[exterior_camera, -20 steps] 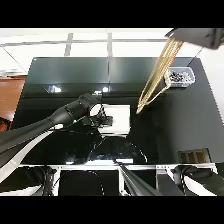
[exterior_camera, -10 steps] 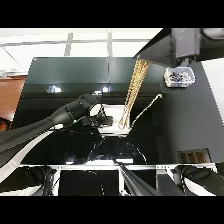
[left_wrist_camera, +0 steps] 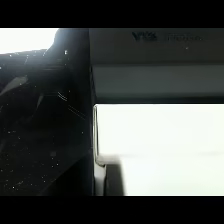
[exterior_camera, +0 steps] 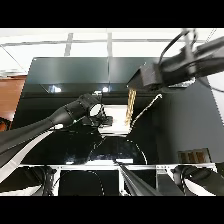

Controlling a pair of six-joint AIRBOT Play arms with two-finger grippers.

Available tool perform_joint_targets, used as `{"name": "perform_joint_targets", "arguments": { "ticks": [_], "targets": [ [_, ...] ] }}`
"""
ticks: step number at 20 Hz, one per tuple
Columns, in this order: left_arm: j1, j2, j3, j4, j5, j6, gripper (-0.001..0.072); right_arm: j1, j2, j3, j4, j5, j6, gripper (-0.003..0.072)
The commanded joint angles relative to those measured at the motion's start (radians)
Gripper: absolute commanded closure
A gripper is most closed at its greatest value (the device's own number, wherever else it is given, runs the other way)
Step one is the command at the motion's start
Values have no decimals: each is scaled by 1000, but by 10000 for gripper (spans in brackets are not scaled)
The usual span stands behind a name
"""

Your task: Fold the box and place the chain.

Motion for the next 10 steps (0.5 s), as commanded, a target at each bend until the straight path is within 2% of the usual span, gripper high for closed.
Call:
{"name": "perform_joint_targets", "arguments": {
  "ticks": [1,4,10],
  "targets": [
    [0,0,0,0,0,0,683,24,1,-95,1,-53,-5,672],
    [0,0,0,0,0,0,683,18,6,-95,11,-60,-9,672],
    [0,0,0,0,1,0,683,-54,64,-73,211,-77,-61,672]
  ]
}}
